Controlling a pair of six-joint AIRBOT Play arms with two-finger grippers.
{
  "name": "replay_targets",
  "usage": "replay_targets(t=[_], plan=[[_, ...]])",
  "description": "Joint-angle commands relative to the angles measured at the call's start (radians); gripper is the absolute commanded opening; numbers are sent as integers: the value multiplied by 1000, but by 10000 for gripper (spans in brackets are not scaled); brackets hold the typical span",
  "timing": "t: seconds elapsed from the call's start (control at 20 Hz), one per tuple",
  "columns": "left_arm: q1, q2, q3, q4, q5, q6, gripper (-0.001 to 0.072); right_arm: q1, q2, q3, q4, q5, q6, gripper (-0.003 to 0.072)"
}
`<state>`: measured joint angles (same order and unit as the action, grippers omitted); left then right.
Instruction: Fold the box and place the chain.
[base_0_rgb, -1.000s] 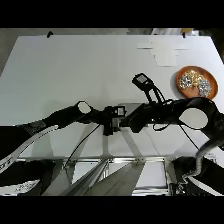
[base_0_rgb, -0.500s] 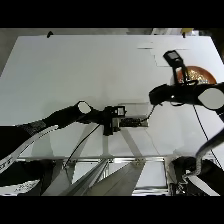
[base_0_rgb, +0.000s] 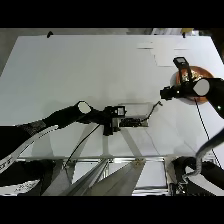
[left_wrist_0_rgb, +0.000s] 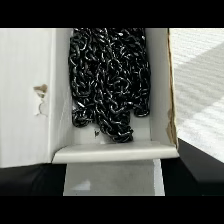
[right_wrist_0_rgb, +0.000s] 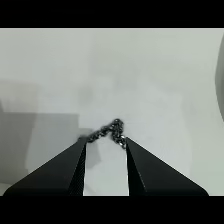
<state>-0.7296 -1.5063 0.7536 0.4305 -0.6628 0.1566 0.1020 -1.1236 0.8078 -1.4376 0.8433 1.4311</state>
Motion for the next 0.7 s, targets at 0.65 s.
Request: replay_targets(t=[0.65], plan=[[0,0,0,0,0,0,270,-5,-222,-14,-24,-24,-27,220]])
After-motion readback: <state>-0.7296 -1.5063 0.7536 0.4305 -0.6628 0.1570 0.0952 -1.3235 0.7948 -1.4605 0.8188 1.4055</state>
